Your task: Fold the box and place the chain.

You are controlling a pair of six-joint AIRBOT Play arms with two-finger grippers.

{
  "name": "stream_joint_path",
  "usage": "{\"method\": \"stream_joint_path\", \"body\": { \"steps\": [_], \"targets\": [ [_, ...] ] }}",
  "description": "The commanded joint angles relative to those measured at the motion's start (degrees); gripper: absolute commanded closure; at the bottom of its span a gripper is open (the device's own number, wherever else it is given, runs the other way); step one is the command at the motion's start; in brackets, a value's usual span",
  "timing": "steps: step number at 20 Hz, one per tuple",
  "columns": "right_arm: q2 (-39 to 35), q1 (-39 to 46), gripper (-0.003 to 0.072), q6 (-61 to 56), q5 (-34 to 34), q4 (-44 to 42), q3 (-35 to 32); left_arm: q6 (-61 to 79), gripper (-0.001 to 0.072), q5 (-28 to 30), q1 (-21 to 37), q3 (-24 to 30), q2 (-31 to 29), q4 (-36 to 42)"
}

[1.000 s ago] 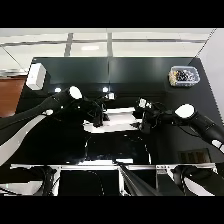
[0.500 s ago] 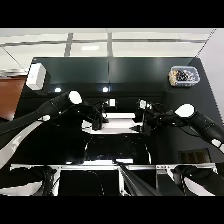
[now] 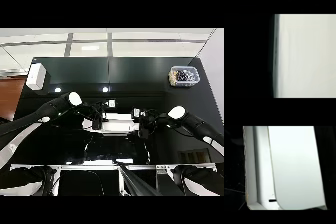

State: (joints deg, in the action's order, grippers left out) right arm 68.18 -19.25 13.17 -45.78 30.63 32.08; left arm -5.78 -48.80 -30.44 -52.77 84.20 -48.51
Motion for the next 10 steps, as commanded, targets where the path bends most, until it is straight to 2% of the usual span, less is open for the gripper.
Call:
{"method": "stream_joint_path", "body": {
  "steps": [1,10],
  "targets": [
    [1.57,-0.35,-0.0021,2.54,1.29,0.00,-0.02,0.00,0.0686,0.31,-0.02,0.02,-0.04,-0.09],
    [3.28,-2.69,-0.0021,2.49,4.72,0.00,-0.02,0.00,0.0685,0.31,-0.02,0.02,-0.04,-0.09]
  ]
}}
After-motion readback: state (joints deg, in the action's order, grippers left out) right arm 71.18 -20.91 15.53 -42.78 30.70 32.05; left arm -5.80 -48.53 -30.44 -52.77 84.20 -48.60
